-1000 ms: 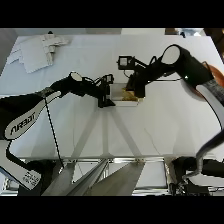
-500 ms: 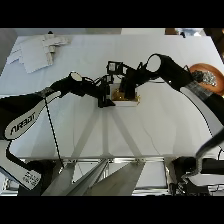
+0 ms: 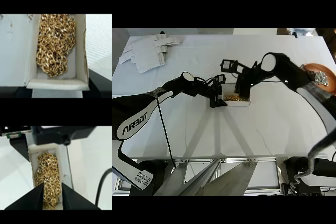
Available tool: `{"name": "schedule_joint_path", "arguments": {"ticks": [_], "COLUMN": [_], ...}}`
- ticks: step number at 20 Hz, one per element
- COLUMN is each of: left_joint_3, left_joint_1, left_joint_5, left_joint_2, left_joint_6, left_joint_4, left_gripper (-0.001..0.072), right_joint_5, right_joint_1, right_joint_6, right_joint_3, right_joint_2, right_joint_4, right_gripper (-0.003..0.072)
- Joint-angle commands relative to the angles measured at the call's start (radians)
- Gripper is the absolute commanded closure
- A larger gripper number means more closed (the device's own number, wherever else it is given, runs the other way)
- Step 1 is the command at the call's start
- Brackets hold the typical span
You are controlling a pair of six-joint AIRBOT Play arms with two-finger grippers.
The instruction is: Fold the box and place the chain.
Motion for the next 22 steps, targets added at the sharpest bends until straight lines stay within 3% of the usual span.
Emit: {"name": "schedule_joint_path", "arguments": {"ticks": [1, 4, 8, 12, 13, 16, 19, 22], "left_joint_3": [0.0, 0.0, 0.0, 0.0, 0.0, 0.0, 0.0, 0.0], "left_joint_1": [0.0, 0.0, 0.0, 0.0, 0.0, 0.0, 0.0, 0.0], "left_joint_5": [0.0, 0.0, 0.0, 0.0, 0.0, 0.0, 0.0, 0.0], "left_joint_2": [0.0, 0.0, 0.0, 0.0, 0.0, 0.0, 0.0, 0.0], "left_joint_6": [0.0, 0.0, 0.0, 0.0, 0.0, 0.0, 0.0, 0.0], "left_joint_4": [0.0, 0.0, 0.0, 0.0, 0.0, 0.0, 0.0, 0.0], "left_gripper": [0.0372, 0.0372, 0.0372, 0.0372, 0.0372, 0.0372, 0.0372, 0.0372], "right_joint_5": [0.027, 0.061, 0.11, 0.041, -0.005, -0.116, -0.115, -0.127], "right_joint_1": [-0.032, -0.117, -0.29, -0.408, -0.415, -0.412, -0.41, -0.384], "right_joint_6": [0.007, 0.006, -0.017, -0.368, -0.48, -0.614, -0.692, -0.776], "right_joint_3": [0.001, 0.001, -0.044, -0.225, -0.276, -0.342, -0.342, -0.342], "right_joint_2": [0.098, 0.164, 0.144, 0.097, 0.084, 0.026, -0.057, -0.1], "right_joint_4": [-0.003, -0.003, 0.004, 0.137, 0.177, 0.284, 0.394, 0.41], "right_gripper": [0.0441, 0.0451, 0.0447, 0.0347, 0.0318, 0.0333, 0.0355, 0.0355]}}
